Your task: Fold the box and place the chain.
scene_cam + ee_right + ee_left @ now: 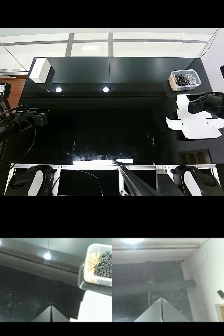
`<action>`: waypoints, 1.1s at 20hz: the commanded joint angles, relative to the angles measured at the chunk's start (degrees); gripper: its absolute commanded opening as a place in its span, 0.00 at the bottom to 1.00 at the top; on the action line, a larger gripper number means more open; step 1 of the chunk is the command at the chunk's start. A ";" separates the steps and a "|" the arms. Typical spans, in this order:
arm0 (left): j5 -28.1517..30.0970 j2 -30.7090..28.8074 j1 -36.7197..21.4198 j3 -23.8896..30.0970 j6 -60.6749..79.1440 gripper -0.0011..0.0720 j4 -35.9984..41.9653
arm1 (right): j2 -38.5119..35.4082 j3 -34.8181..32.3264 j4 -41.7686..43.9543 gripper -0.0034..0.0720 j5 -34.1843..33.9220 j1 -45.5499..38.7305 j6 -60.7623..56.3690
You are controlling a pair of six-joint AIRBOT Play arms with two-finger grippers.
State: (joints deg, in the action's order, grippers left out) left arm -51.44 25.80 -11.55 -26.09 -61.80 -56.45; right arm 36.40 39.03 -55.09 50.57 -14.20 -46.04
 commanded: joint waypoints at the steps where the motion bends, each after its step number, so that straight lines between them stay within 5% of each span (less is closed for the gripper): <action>1: 0.00 0.02 0.02 0.02 0.02 0.05 0.00 | -0.04 -0.04 0.02 0.06 0.00 0.02 0.00; 8: 1.01 0.04 0.02 0.02 0.02 0.05 0.39 | -0.04 -0.02 -2.54 0.06 -5.46 0.33 5.70; 11: 10.78 0.22 0.02 0.04 -0.55 0.05 1.57 | -0.04 -0.02 -2.38 0.06 -7.10 0.28 5.66; 14: 13.70 0.22 0.02 0.04 -0.55 0.05 4.07 | -0.04 -0.04 -2.29 0.06 -7.13 0.28 5.55; 19: 23.43 1.51 0.04 0.04 -0.57 0.08 12.33 | 0.11 -0.02 13.75 0.06 -15.28 0.44 5.60; 20: 24.96 2.67 0.20 0.02 -0.48 0.46 15.15 | 0.39 -0.04 14.47 0.12 -15.32 0.39 5.55; 21: 25.46 4.24 0.81 0.02 -0.35 0.99 16.92 | 0.90 -0.07 14.14 0.58 -15.19 0.39 5.01; 22: 24.48 5.92 1.86 -0.04 -0.24 0.98 18.16 | 1.75 -0.13 13.86 1.00 -15.23 0.39 2.91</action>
State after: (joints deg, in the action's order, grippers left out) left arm -30.11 28.82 -10.90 -26.04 -62.37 -44.21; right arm 37.08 39.00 -44.97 36.86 -13.78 -40.82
